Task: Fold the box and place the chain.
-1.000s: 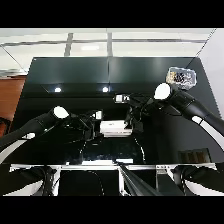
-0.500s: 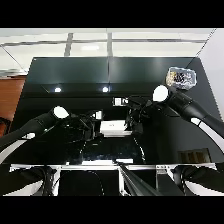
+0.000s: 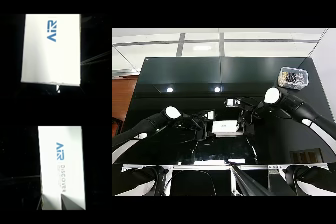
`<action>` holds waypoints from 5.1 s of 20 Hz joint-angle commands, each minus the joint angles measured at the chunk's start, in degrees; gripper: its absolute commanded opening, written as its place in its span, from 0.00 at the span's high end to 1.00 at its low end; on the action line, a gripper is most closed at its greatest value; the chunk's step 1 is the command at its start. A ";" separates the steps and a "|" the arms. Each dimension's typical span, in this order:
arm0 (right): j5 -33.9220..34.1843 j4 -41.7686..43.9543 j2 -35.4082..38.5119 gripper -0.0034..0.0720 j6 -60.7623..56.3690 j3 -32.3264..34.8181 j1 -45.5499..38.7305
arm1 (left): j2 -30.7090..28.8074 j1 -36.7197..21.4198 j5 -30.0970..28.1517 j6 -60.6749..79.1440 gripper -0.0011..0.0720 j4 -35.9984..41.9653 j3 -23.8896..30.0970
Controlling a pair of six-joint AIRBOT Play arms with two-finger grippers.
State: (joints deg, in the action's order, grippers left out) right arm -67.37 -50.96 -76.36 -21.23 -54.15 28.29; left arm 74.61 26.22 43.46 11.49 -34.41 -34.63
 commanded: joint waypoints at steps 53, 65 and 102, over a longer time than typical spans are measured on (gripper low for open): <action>-3.30 -13.07 34.58 0.93 -54.45 17.38 -29.97 | 0.15 9.77 0.35 -13.42 0.01 0.57 -14.51; -1.36 -13.18 34.58 0.93 -54.45 17.40 -29.97 | 11.78 9.60 12.17 -23.39 0.01 0.35 -22.25; 3.61 -12.90 34.56 0.93 -60.57 17.51 -29.97 | 19.78 -38.99 -6.88 -58.62 0.45 -28.15 -51.01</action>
State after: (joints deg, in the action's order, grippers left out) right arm -63.92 -64.01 -41.82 -80.71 -36.69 -1.63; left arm 89.58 -2.66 36.38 -40.23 -62.08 -79.35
